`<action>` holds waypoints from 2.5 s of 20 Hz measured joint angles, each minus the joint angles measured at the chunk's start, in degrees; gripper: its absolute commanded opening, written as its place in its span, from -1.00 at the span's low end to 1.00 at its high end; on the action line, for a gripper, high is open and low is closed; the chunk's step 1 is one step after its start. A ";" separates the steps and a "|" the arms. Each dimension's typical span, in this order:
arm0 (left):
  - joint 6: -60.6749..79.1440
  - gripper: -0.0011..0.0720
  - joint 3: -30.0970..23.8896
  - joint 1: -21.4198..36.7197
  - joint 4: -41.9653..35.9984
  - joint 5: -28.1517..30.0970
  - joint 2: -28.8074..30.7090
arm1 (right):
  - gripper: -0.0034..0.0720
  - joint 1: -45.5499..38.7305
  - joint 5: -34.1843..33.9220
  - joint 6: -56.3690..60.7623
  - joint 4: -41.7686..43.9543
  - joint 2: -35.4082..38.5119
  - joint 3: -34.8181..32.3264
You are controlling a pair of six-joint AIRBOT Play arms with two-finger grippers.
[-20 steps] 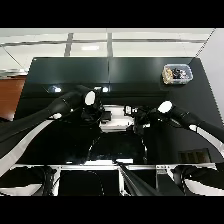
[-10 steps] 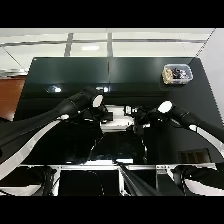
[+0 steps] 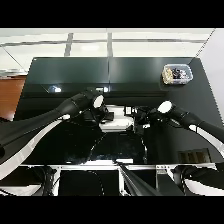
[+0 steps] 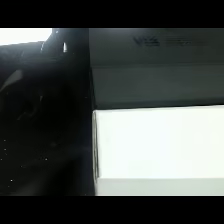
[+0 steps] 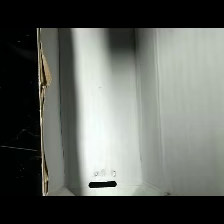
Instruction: Fold the box and place the chain.
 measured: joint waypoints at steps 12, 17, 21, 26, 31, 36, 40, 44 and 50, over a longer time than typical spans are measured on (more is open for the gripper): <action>-1.66 -0.02 0.28 0.00 0.07 0.68 -0.31 | -0.49 0.00 0.00 0.17 0.04 0.00 0.00; -1.70 -0.54 0.31 -0.02 0.07 0.68 -0.94 | -0.49 0.00 0.00 0.17 0.04 0.00 0.00; -1.88 -0.90 0.31 -0.02 -0.02 0.59 -1.05 | -0.49 0.00 0.00 0.15 0.04 0.00 0.00; -1.62 -0.89 0.33 -0.02 -0.02 0.59 -1.09 | 0.97 0.00 0.09 0.42 0.04 0.04 0.00; -1.70 -0.89 0.35 -0.02 -0.09 0.57 -1.09 | 0.95 -0.66 0.28 3.23 -2.82 3.54 0.00; -1.49 -0.89 0.35 -0.02 -0.07 0.50 -1.09 | 0.16 -1.55 1.60 3.85 -7.32 7.26 -0.02; -1.49 -0.89 0.35 -0.02 -0.07 0.50 -1.09 | -0.34 -1.57 2.03 3.34 -7.63 7.93 0.00; -1.46 -0.89 0.35 -0.02 -0.04 0.52 -1.11 | -0.34 -0.66 2.36 2.93 -3.65 7.28 0.00; -1.49 -0.89 0.35 -0.02 0.00 0.50 -1.09 | -0.12 2.34 -0.87 3.65 2.12 4.94 0.00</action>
